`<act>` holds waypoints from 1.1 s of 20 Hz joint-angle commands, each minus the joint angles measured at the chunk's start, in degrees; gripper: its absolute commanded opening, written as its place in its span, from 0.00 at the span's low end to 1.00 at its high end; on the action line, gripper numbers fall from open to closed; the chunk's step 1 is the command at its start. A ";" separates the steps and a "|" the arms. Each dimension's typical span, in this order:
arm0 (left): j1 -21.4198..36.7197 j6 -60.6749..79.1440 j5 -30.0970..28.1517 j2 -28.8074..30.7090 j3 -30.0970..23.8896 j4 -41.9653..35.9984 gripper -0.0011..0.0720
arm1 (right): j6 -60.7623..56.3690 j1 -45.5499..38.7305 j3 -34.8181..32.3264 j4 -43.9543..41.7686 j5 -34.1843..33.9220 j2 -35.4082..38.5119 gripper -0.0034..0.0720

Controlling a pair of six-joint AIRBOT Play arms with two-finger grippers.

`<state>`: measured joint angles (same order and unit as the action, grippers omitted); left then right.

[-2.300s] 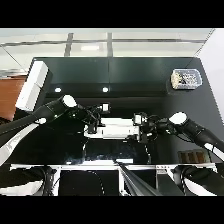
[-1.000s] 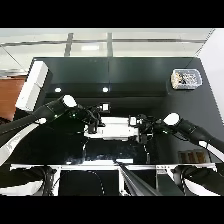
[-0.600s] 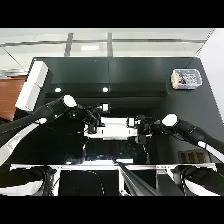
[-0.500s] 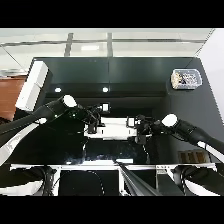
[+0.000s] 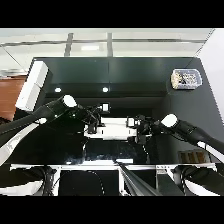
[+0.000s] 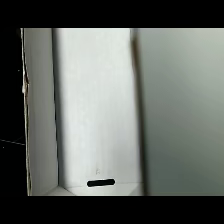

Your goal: Fold the box and place the chain.

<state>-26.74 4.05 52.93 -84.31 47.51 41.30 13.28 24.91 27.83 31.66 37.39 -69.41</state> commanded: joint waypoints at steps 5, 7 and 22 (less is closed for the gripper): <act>0.02 0.00 0.04 -0.02 0.00 -0.02 0.05 | -0.07 -0.39 0.00 -0.52 -0.11 -0.04 0.98; 0.02 0.00 0.09 -0.02 0.00 -0.02 0.05 | -1.20 -1.38 0.07 -0.55 -0.02 -0.04 0.98; 0.02 0.00 0.02 -0.02 0.00 -0.02 0.05 | 0.02 -2.27 0.11 -0.02 1.44 -0.04 0.98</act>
